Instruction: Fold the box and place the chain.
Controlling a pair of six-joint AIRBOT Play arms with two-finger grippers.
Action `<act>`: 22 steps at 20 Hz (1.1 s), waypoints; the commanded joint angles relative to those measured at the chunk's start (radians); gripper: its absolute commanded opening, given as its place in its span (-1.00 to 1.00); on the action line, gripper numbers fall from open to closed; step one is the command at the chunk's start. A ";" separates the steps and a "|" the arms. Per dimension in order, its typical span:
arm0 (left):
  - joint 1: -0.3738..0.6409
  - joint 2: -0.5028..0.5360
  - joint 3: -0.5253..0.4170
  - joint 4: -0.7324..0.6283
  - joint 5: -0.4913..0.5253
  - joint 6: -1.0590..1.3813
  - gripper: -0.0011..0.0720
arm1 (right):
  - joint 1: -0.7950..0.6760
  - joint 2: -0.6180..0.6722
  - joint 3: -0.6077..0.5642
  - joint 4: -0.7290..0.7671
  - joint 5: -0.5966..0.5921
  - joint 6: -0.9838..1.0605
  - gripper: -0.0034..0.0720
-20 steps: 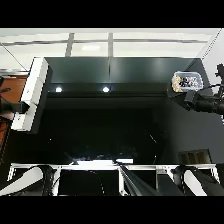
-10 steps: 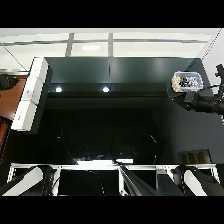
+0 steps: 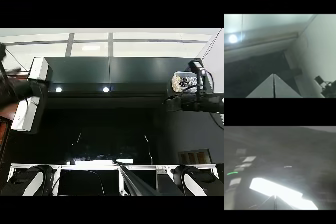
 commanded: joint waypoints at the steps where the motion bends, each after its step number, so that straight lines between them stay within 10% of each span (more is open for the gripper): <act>1: -0.069 0.144 -0.214 0.059 0.175 -0.024 -0.89 | 0.099 -0.002 -0.058 -0.396 -0.346 0.278 -0.88; 22: -0.056 0.159 -0.274 0.086 0.170 -0.024 -0.89 | 0.029 -0.002 -0.142 -0.395 -0.380 0.323 -0.87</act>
